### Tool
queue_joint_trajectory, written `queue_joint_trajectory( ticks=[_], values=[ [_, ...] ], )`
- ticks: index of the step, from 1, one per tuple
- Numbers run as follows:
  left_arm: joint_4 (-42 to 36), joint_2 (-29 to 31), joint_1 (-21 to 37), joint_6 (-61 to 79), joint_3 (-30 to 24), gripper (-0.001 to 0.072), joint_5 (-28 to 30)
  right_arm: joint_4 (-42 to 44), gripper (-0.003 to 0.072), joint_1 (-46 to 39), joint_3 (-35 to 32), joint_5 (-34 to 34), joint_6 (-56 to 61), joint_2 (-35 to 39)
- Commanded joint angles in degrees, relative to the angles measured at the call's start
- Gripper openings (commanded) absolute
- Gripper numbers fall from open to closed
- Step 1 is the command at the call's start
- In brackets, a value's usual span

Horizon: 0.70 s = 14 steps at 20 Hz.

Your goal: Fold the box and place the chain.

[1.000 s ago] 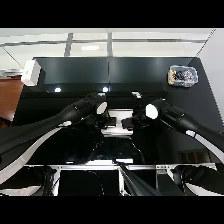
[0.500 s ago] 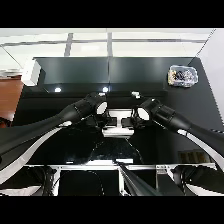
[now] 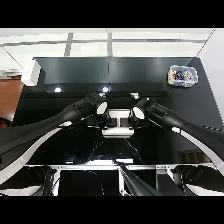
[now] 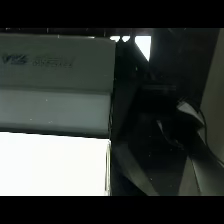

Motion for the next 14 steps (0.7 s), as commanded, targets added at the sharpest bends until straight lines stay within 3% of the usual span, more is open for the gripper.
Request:
queue_joint_trajectory(
  ticks=[1,2,4,14],
  values=[
    [0.11,-0.02,0.04,0.20,-0.02,0.0028,0.17,1.73,0.0011,0.02,0.11,-0.55,0.17,-0.15],
    [0.11,-0.02,0.04,0.20,-0.02,0.0028,0.17,1.73,0.0016,0.00,0.11,-0.31,0.15,-0.15],
    [0.11,-0.02,0.04,0.20,-0.02,0.0027,0.15,2.08,0.0249,0.02,0.11,-0.11,0.15,-0.15],
    [0.11,-0.02,0.04,0.17,-0.02,0.0028,0.15,1.79,0.0235,0.02,0.09,0.92,0.17,-1.05]
  ],
)
